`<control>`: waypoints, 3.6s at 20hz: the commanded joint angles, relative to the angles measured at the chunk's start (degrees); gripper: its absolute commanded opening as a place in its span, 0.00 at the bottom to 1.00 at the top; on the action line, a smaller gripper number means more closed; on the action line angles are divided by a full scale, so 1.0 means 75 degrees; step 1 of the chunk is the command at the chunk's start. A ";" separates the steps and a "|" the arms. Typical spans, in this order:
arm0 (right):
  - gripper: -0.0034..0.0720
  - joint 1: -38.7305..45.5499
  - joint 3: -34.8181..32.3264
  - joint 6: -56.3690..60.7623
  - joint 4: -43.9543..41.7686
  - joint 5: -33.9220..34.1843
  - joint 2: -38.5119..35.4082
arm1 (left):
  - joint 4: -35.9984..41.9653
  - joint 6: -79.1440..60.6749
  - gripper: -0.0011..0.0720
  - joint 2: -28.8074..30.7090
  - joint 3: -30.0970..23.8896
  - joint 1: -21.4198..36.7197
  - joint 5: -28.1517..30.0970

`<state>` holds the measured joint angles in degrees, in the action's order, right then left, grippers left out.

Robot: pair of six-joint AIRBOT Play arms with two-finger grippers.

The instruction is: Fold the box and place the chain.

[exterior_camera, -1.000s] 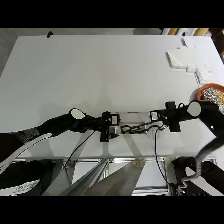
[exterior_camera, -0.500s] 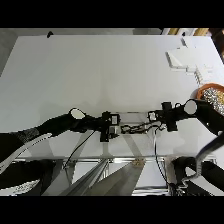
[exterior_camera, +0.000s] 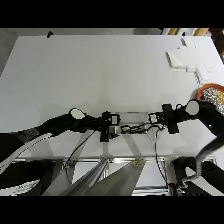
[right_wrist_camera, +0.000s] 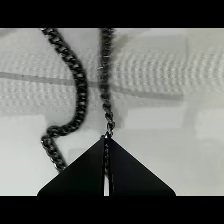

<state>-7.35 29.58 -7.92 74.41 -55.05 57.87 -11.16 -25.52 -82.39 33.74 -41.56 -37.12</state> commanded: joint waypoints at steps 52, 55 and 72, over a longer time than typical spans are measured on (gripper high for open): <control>0.28 0.0242 -0.0376 -0.0784 -0.0950 0.0988 0.0385 | 0.0000 0.0000 0.39 0.0006 -0.0003 0.0003 0.0000; 0.17 0.0242 -0.0376 -0.0781 -0.0866 0.0813 0.0443 | 0.0000 0.0000 0.39 0.0006 -0.0003 0.0003 0.0000; 0.07 -0.1996 -0.0373 0.1218 -0.2742 0.0157 -0.2253 | 0.0000 -0.0003 0.39 0.0006 -0.0003 0.0003 0.0000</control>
<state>-18.28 26.74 -1.21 61.01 -53.49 42.96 -11.16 -25.52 -82.39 33.74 -41.56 -37.12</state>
